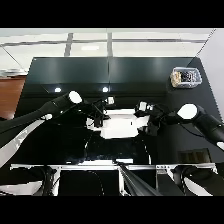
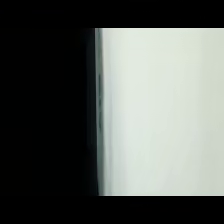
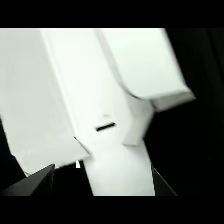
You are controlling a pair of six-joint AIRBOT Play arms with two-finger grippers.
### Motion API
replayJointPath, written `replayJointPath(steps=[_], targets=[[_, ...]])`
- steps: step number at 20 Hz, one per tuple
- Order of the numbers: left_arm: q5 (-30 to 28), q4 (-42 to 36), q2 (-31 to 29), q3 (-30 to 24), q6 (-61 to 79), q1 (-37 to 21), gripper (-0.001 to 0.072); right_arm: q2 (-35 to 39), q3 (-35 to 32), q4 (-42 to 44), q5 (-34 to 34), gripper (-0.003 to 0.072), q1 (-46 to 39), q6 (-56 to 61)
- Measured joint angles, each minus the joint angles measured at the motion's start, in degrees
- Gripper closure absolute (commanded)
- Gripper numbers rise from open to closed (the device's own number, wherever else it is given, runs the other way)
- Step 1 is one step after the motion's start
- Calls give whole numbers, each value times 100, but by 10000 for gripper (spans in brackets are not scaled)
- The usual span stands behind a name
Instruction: Fold the box and place the chain.
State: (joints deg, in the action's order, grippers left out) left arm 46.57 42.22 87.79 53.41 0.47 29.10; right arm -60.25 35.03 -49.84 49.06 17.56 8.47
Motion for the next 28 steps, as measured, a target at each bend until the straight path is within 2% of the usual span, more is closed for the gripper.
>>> replayJointPath(steps=[3,7,10,16,23,28], targets=[[20,20,31,11,4,2,681,-280,-22,-22,-20,-20,262,-295],[35,39,44,13,13,2,681,-455,-28,-461,11,-20,431,-551],[37,46,46,13,13,2,681,-494,-33,-748,57,-20,468,-616],[42,61,46,13,15,2,680,-518,-39,-647,232,-20,490,-656],[46,63,46,13,15,2,680,-518,-44,-966,354,-20,490,-656],[46,63,46,13,15,2,681,-518,-70,-197,223,-20,501,-647]])
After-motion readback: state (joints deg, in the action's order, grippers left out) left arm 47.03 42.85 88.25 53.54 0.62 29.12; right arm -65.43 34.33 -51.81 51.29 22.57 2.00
